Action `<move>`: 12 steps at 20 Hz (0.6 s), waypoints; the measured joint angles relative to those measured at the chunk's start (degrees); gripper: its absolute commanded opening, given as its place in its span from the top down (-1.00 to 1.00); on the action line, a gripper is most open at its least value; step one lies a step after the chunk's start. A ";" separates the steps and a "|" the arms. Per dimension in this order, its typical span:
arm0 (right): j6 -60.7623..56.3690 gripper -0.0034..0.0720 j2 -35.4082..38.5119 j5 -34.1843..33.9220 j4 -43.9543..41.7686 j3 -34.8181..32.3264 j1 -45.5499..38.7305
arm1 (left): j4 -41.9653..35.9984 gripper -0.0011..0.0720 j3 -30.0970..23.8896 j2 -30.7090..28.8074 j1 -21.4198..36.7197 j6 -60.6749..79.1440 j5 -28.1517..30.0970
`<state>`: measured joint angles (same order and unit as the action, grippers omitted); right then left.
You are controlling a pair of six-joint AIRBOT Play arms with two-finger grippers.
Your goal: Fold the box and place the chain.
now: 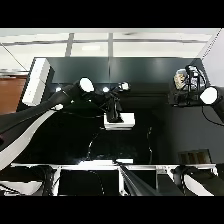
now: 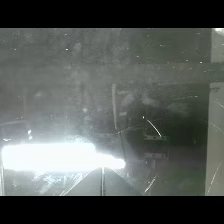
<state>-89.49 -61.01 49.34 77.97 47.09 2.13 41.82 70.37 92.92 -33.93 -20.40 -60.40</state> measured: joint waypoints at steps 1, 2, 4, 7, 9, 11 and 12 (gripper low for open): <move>0.13 0.86 0.00 -0.11 0.00 0.00 -0.04 | 0.68 -0.99 0.33 0.42 -0.46 -0.20 -0.48; 0.17 0.86 0.00 -0.28 0.02 0.02 -0.09 | 1.51 -0.99 0.59 0.79 -0.98 -0.57 -0.63; 0.35 0.86 0.02 -0.42 0.02 0.02 -0.15 | 3.15 -0.99 0.94 1.18 -2.01 -0.63 -1.36; 0.37 0.86 0.00 -0.63 0.04 0.00 -0.20 | 4.94 -0.99 1.16 1.46 -3.17 -0.94 -1.55; 0.42 0.86 0.02 -0.70 0.04 0.02 -0.20 | 6.36 -0.99 1.25 1.53 -3.91 -0.98 -1.70; 0.50 0.86 0.00 -0.74 0.04 0.00 -0.20 | 8.31 -0.99 1.25 1.57 -4.87 -0.98 -1.70; 0.50 0.86 0.02 -0.74 0.04 0.00 -0.20 | 9.42 -0.99 1.25 1.62 -5.42 -0.98 -1.62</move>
